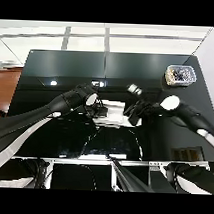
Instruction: Fold the box and place the chain.
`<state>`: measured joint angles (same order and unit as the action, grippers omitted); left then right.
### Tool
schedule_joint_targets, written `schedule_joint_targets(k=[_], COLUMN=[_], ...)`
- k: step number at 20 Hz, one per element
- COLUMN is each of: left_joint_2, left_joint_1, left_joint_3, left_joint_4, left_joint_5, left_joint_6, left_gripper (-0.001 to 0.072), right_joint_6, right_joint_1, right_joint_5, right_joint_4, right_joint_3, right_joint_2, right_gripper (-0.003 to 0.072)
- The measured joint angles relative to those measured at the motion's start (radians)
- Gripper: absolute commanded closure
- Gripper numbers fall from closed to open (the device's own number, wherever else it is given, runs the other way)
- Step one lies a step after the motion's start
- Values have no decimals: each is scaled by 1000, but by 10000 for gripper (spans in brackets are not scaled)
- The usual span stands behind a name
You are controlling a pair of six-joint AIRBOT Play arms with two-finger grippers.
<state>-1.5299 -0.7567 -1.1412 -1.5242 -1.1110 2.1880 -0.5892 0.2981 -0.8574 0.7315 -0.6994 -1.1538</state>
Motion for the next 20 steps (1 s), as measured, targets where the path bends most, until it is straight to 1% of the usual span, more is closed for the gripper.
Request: schedule_joint_targets(k=[2,3,5,7,9,11,14,15,16,17,20], left_joint_2=[0,0,0,0,0,0,0,0,0,0,1], left_joint_1=[0,0,0,0,0,0,0,0,0,0,0], left_joint_3=[0,0,0,0,0,0,0,0,0,0,0], left_joint_4=[0,0,0,0,0,0,0,0,0,0,0], left_joint_5=[-1,-1,-2,-5,-5,-8,-15,-21,-20,-22,-24], left_joint_6=[0,0,0,0,0,0,-4,-5,-5,-8,-8], left_gripper=[680,680,680,681,681,680,681,680,680,680,681], right_joint_6=[-259,-358,-531,-639,-670,-671,-619,-608,-598,-591,-574], right_joint_1=[-136,-206,-335,-409,-411,-358,-258,-237,-220,-209,-185], right_joint_5=[-121,-154,-169,-147,-132,-111,-72,-68,-77,-95,-174], right_joint_4=[110,141,154,106,32,-60,-199,-220,-234,-240,-256], right_joint_3=[-4,6,56,122,168,191,179,164,142,119,57], right_joint_2=[70,90,108,89,34,-34,-109,-122,-133,-139,-151], right_gripper=[670,670,670,670,670,669,667,582,310,138,141])
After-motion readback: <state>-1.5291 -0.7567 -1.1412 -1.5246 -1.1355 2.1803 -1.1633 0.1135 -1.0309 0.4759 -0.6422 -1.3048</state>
